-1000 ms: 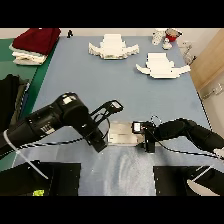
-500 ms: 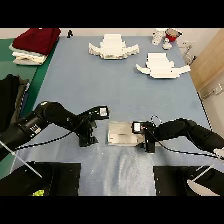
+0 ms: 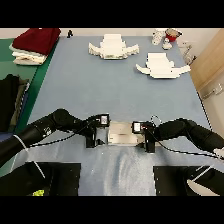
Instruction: Fold the box.
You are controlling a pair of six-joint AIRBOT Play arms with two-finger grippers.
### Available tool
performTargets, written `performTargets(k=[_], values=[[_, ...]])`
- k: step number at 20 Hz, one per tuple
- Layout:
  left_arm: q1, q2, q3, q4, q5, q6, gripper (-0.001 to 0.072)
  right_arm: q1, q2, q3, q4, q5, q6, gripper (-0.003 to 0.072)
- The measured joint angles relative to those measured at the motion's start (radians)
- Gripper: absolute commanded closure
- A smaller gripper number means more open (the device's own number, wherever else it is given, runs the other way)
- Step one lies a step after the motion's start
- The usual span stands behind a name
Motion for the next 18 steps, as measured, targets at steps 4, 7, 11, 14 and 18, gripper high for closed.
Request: performTargets(k=[4,7,11,14,18], values=[[-0.034,-0.053,-0.005,-0.058,0.026,0.052,0.0017,0.0,0.0,0.0,0.0,0.0,0.0,0.0251],[-0.047,-0.079,-0.006,-0.079,0.044,0.07,0.0017,0.0,0.0,0.0,0.0,0.0,0.0,0.0251],[-0.058,-0.106,-0.006,-0.108,0.066,0.088,0.0017,0.0,0.0,0.0,0.0,0.0,0.0,0.0251],[-0.076,-0.132,-0.006,-0.127,0.081,0.128,0.0017,0.0,0.0,0.0,0.0,0.0,-0.001,0.0251],[-0.095,-0.158,-0.006,-0.143,0.1,0.159,0.0017,0.0,0.0,0.0,0.0,0.0,-0.002,0.0251]])
